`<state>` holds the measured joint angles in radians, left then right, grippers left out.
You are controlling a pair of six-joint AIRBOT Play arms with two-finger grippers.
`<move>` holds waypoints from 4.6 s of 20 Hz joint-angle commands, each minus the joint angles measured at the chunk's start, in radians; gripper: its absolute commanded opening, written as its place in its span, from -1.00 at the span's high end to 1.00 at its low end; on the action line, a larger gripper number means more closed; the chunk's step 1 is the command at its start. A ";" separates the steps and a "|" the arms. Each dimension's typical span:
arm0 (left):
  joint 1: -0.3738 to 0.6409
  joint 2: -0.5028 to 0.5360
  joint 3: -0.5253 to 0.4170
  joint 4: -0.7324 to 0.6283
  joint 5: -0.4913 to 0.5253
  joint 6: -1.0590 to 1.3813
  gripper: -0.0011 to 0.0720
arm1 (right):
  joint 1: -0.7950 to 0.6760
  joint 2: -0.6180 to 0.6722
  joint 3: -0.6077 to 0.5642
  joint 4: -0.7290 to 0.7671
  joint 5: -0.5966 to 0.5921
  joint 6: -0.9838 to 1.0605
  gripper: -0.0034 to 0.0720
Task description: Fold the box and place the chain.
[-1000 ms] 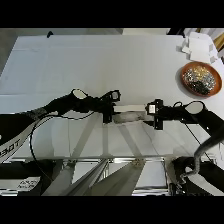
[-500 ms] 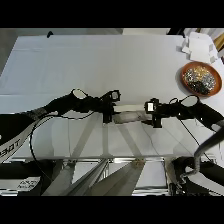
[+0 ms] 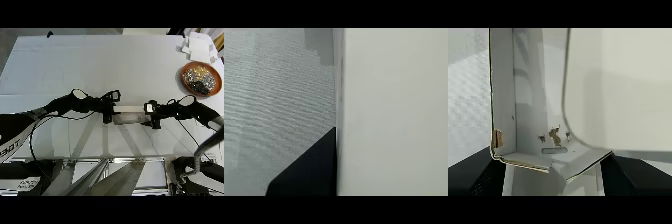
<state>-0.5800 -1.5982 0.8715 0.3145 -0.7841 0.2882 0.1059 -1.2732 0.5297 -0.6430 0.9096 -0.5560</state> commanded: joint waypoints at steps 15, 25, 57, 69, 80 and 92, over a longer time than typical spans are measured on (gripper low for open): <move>0.000 0.001 0.001 0.000 0.002 -0.001 0.94 | 0.029 -0.053 0.000 0.031 0.003 0.023 -0.61; 0.000 0.001 0.001 0.000 0.002 -0.001 0.94 | 0.030 -0.072 0.000 0.045 -0.008 0.024 -0.15; -0.001 0.001 0.001 0.000 0.002 -0.001 0.94 | 0.030 -0.073 0.000 0.045 0.003 0.027 -0.07; 0.021 0.045 0.001 0.002 -0.038 -0.005 -0.17 | 0.030 -0.073 0.000 0.045 0.003 0.027 -0.07; 0.117 0.339 0.001 0.695 -0.342 -0.722 -0.45 | 0.030 -0.073 0.000 0.045 0.003 0.027 -0.07; -0.135 0.428 0.001 0.590 -0.292 -0.805 0.96 | 0.030 -0.073 0.000 0.045 0.003 0.027 -0.07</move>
<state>-0.6163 -1.1751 0.8711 0.9161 -1.1656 -0.5030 0.1364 -1.3472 0.5297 -0.5987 0.9131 -0.5282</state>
